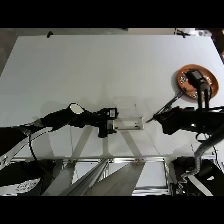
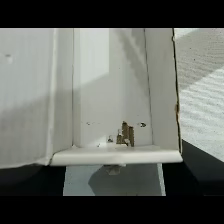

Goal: Fold the box and place the chain.

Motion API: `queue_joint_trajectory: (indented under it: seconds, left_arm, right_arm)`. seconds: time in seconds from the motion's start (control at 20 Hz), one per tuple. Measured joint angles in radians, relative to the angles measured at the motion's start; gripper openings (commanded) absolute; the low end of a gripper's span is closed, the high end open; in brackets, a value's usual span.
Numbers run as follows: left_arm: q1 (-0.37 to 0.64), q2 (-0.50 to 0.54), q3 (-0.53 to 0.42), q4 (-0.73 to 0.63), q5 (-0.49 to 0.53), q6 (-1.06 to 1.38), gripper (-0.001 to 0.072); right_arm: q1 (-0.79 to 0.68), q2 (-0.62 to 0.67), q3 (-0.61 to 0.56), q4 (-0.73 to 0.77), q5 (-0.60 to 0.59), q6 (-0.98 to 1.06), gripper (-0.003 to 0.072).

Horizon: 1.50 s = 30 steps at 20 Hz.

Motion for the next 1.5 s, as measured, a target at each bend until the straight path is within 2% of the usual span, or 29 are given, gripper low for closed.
queue_joint_trajectory:
  seconds: [0.3, 0.6, 0.9, 0.95, 1.0, 1.3, 1.5]
  left_arm:
    - [0.000, 0.000, 0.000, 0.000, 0.000, 0.000, 0.0346]
    - [0.000, 0.000, 0.000, 0.000, 0.000, 0.000, 0.0346]
    - [0.000, 0.000, 0.000, 0.000, 0.000, 0.000, 0.0346]
    - [0.000, 0.000, 0.000, 0.000, 0.000, 0.000, 0.0346]
    - [0.000, 0.000, 0.000, 0.000, 0.000, 0.000, 0.0346]
    - [0.000, 0.000, 0.000, 0.000, 0.000, 0.000, 0.0346]
    - [0.000, 0.000, 0.000, 0.000, 0.000, 0.000, 0.0346]
  right_arm:
    - [0.229, -0.151, -0.054, -0.018, -0.250, 0.083, 0.0014]
    - [0.328, -0.363, -0.063, -0.026, -0.426, 0.145, 0.0014]
    - [0.344, -0.519, -0.063, -0.028, -0.470, 0.200, 0.0034]
    - [0.346, -0.540, -0.063, -0.028, -0.473, 0.205, 0.0147]
    - [0.346, -0.561, -0.063, -0.027, -0.474, 0.209, 0.0226]
    - [0.347, -0.620, -0.063, -0.024, -0.472, 0.223, 0.0228]
    - [0.347, -0.594, -0.063, -0.019, -0.441, 0.224, 0.0229]
